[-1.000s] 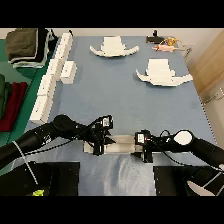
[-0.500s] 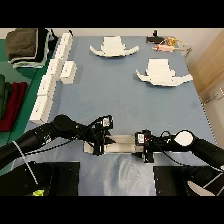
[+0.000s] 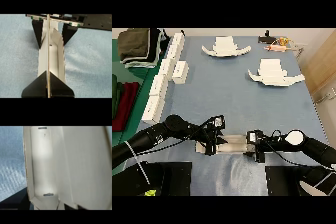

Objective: Fold the box.

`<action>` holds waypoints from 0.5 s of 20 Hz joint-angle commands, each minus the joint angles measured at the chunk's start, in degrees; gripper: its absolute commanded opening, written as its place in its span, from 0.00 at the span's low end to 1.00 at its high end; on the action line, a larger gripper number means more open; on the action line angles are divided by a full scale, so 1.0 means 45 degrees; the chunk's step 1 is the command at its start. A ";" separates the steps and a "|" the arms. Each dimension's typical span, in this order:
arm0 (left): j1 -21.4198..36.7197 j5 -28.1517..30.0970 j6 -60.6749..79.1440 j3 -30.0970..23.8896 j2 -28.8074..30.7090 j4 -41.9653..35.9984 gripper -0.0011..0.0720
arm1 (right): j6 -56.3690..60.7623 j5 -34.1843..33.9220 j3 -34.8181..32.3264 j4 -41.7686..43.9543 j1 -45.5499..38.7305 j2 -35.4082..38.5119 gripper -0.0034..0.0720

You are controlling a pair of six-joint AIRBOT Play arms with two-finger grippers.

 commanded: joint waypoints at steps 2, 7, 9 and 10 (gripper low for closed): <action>0.0000 -0.0005 0.0005 0.0005 0.0010 0.0000 0.04 | 0.0015 0.0141 -0.0010 0.0141 0.0015 -0.0053 0.71; 0.0000 -0.0005 0.0005 0.0005 0.0010 0.0000 0.04 | 0.0015 0.0151 -0.0010 -0.0160 0.0015 -0.0083 0.71; 0.0000 -0.0005 0.0005 0.0005 0.0010 0.0000 0.04 | 0.0015 0.0151 -0.0010 -0.0423 0.0015 -0.0083 0.71; 0.0000 -0.0005 0.0005 0.0005 0.0010 0.0000 0.04 | 0.0019 0.0146 -0.0010 -0.0466 0.0010 -0.0083 0.71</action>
